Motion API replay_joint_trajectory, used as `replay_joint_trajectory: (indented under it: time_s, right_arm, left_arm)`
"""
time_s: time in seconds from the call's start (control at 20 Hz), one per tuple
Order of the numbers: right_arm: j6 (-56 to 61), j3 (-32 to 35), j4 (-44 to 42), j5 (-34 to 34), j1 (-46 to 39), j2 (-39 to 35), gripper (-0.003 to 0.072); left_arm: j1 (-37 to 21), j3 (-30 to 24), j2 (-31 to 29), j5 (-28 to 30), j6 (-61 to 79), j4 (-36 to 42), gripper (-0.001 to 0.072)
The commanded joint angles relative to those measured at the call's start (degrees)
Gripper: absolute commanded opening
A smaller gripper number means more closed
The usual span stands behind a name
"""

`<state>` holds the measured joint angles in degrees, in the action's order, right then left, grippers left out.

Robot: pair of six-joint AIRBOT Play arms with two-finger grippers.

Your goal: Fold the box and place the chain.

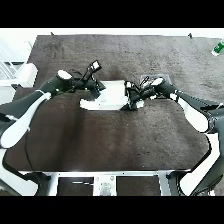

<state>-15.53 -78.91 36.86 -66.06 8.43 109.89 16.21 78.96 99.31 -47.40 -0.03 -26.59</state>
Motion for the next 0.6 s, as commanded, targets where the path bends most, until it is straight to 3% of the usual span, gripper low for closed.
replay_joint_trajectory:
  time_s: [0.0, 0.05, 0.1, 0.15, 0.2, 0.4, 0.55]
  right_arm:
    - [0.1, 0.0, 0.0, 0.0, 0.0, 0.0, 0.0600]
    - [0.1, 0.0, 0.0, 0.0, 0.0, 0.0, 0.0600]
    - [0.1, 0.0, 0.0, 0.0, 0.0, 0.0, 0.0600]
    - [0.1, 0.0, 0.0, 0.0, 0.0, 0.0, 0.0600]
    - [0.1, 0.0, 0.0, 0.0, 0.0, 0.0, 0.0600]
    - [0.1, 0.0, 0.0, 0.0, 0.0, 0.0, 0.0600]
    - [0.1, 0.0, 0.0, 0.0, 0.0, 0.0, 0.0600]
  left_arm:
    - [-2.0, 0.3, -5.5, -9.2, -2.7, -5.2, 0.0021]
    - [-3.1, 0.3, -6.7, -11.8, -4.5, -7.6, 0.0023]
    - [-4.2, 0.3, -7.7, -14.3, -4.6, -11.6, 0.0243]
    - [-4.9, 0.3, -8.1, -15.0, -6.5, -15.8, 0.0563]
    - [-5.0, 0.3, -8.2, -14.5, -9.8, -20.3, 0.0658]
    - [-3.2, 0.3, -5.7, -15.1, -14.8, -34.9, 0.0657]
    - [-1.6, 1.4, -2.9, -15.0, -14.1, -37.4, 0.0657]
